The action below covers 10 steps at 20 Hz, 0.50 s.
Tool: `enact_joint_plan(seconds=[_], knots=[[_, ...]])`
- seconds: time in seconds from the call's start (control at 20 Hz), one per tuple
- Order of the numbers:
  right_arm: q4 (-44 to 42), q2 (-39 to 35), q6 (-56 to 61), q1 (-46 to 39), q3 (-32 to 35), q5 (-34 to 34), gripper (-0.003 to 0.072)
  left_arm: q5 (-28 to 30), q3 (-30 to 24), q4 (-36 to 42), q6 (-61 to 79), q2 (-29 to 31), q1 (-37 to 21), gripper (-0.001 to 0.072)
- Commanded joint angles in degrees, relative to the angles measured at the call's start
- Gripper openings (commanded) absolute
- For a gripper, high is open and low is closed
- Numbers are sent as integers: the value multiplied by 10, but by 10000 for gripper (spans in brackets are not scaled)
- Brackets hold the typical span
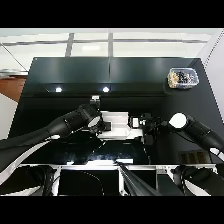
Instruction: Fold the box and place the chain.
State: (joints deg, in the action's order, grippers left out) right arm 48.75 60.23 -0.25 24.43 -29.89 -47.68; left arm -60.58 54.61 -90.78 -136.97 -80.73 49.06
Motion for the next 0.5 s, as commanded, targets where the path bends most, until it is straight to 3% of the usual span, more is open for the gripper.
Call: enact_joint_plan(seconds=[0.0,0.05,0.45], knots=[[-36,14,-13,2,0,7,638,12,-8,3,4,-1,-1,32],[-41,22,-16,8,0,13,585,16,-8,4,4,-1,-1,32],[-42,43,-22,53,0,83,585,16,-8,17,4,-1,-1,32]])
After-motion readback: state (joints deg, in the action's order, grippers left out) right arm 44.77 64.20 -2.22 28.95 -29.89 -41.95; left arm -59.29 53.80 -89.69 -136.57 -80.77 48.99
